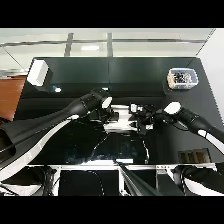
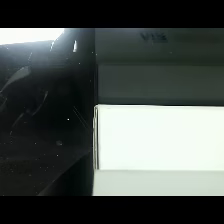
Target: Fold the box and place the chain.
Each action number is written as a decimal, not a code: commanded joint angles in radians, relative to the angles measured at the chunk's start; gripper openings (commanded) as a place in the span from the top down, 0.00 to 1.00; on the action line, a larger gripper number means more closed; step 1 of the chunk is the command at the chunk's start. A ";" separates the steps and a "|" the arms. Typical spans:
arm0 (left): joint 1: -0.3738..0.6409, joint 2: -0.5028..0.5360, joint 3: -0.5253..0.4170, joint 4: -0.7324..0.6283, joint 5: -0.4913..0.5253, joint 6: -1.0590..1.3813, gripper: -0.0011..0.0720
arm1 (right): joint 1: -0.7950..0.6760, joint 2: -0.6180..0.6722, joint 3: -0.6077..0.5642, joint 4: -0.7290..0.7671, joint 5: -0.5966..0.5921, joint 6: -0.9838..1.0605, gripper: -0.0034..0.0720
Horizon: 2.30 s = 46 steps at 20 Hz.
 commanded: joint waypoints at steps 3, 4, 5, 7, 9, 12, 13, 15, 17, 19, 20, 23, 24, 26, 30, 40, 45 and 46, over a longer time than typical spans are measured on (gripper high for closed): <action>0.001 -0.001 0.000 -0.002 0.004 0.002 0.95 | 0.024 -0.012 0.000 0.014 -0.083 0.151 0.52; 0.001 -0.001 0.000 -0.002 0.004 0.002 0.95 | 0.024 -0.010 0.000 -0.002 -0.083 0.188 0.38; 0.001 -0.001 0.000 -0.002 0.004 0.002 0.95 | 0.018 -0.002 0.001 -0.037 -0.068 0.245 0.72; 0.001 -0.001 0.000 -0.001 0.003 0.002 0.95 | -0.011 0.045 0.001 -0.120 -0.005 0.421 0.94; 0.001 -0.001 0.000 -0.002 0.004 0.002 0.95 | -0.078 0.124 0.009 -0.205 0.108 0.666 0.94; 0.001 -0.001 0.000 -0.003 0.003 0.002 0.95 | -0.275 0.239 0.034 -0.261 0.306 1.034 0.94; 0.001 -0.001 0.000 -0.003 0.004 0.002 0.95 | -0.369 0.249 0.034 -0.265 0.347 1.157 0.94; 0.001 -0.001 0.000 -0.003 0.003 0.002 0.95 | -0.533 0.239 0.021 -0.261 0.368 1.275 0.94; 0.001 -0.001 0.000 -0.003 0.002 0.002 0.95 | -0.649 0.216 -0.004 -0.259 0.364 1.363 0.94; 0.001 -0.001 0.000 -0.003 0.002 0.002 0.95 | -0.686 0.171 -0.044 -0.237 0.331 1.422 0.94; 0.001 -0.001 0.000 -0.003 0.003 0.002 0.95 | -0.673 0.131 -0.058 -0.218 0.316 1.440 0.94; 0.001 -0.001 0.000 -0.003 0.002 0.002 0.95 | -0.551 -0.006 -0.063 -0.101 0.298 1.419 0.94; 0.001 -0.001 0.000 -0.003 0.003 0.002 0.95 | -0.497 -0.046 -0.063 -0.077 0.276 1.406 0.94; 0.001 -0.001 0.000 -0.003 0.003 0.002 0.95 | -0.406 -0.098 -0.062 -0.022 0.244 1.345 0.94; 0.001 -0.001 0.000 -0.003 0.003 0.002 0.95 | -0.341 -0.110 -0.030 0.047 0.291 1.194 0.94; 0.001 -0.001 0.000 -0.003 0.002 0.002 0.95 | -0.262 -0.110 0.145 0.025 0.425 1.200 0.31; 0.001 -0.001 0.000 -0.003 0.002 0.002 0.95 | -0.167 -0.110 0.203 -0.080 0.380 1.332 0.32; 0.001 -0.001 0.000 -0.003 0.002 0.002 0.95 | -0.150 -0.110 0.218 -0.114 0.375 1.375 0.33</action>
